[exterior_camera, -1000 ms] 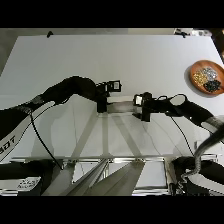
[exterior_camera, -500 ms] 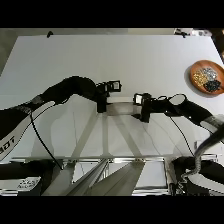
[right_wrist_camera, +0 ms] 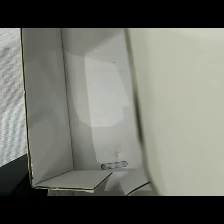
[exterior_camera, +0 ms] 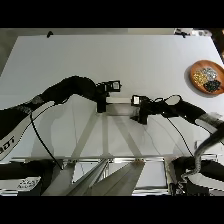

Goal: Fold the box and place the chain.

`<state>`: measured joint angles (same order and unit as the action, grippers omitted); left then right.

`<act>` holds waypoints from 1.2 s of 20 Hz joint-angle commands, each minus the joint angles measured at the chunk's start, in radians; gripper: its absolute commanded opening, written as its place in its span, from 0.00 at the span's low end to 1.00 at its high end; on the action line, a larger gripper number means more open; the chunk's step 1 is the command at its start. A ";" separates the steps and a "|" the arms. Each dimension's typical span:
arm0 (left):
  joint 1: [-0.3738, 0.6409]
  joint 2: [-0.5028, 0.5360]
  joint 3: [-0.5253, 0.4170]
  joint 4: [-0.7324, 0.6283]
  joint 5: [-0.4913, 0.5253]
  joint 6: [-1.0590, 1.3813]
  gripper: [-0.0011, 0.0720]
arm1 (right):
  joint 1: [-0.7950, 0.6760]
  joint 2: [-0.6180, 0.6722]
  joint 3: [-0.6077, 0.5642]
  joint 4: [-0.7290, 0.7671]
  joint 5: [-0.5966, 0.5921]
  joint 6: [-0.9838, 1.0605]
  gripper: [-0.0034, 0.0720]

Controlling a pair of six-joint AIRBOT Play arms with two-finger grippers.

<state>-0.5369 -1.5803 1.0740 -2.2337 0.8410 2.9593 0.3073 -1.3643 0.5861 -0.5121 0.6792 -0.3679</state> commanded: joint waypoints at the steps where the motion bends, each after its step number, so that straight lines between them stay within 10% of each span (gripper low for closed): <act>1: -0.001 -0.001 0.000 -0.001 0.000 -0.001 0.04 | 0.000 -0.006 0.000 0.019 -0.009 -0.009 0.87; 12: -0.001 -0.001 0.000 -0.001 0.000 -0.001 0.04 | -0.040 -0.006 0.000 0.020 0.013 -0.042 0.58; 24: -0.001 -0.001 0.000 -0.001 0.000 -0.001 0.04 | -0.039 -0.014 0.000 0.021 0.009 -0.061 0.58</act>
<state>-0.5377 -1.5806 1.0740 -2.2356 0.8402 2.9582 0.2680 -1.3727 0.5858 -0.4915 0.6910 -0.4274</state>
